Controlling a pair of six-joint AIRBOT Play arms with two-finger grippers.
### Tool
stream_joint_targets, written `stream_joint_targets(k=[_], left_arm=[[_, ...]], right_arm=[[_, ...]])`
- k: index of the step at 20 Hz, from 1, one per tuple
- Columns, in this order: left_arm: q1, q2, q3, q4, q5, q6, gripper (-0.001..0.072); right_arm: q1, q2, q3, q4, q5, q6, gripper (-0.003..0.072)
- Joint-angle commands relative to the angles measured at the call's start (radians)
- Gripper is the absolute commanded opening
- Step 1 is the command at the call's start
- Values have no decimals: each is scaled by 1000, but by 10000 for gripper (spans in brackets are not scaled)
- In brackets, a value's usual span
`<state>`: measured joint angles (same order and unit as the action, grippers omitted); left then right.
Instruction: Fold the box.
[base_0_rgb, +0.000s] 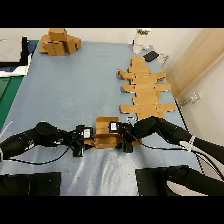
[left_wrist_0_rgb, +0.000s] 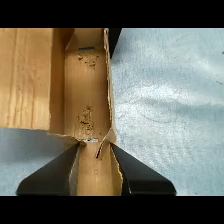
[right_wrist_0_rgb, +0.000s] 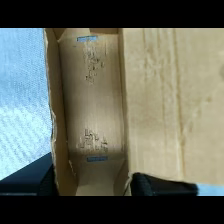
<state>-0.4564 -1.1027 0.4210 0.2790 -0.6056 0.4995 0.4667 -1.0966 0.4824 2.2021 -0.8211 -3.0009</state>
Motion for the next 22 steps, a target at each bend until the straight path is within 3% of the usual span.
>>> stream_joint_targets(k=[1,3,7,12,18,19,20,21,22], left_arm=[[1,0,0,-40,-4,34,288],[1,0,2,-55,5,63,108],[-15,-22,2,-61,20,64,107],[-62,-39,4,-179,71,149,106],[-62,-47,6,-179,55,171,110],[-62,-50,6,-179,52,175,173],[-62,-50,6,-179,47,183,335],[-62,-51,6,-179,44,189,442],[-62,-51,6,-179,40,189,442]], right_arm=[[1,0,0,0,0,0,502],[1,0,0,0,0,0,502],[1,0,0,0,0,0,502],[1,0,0,0,0,0,502],[1,0,0,0,0,0,502],[1,0,0,0,0,0,502],[1,0,0,0,0,0,502],[1,0,0,0,0,0,502],[1,0,0,0,0,0,502]])
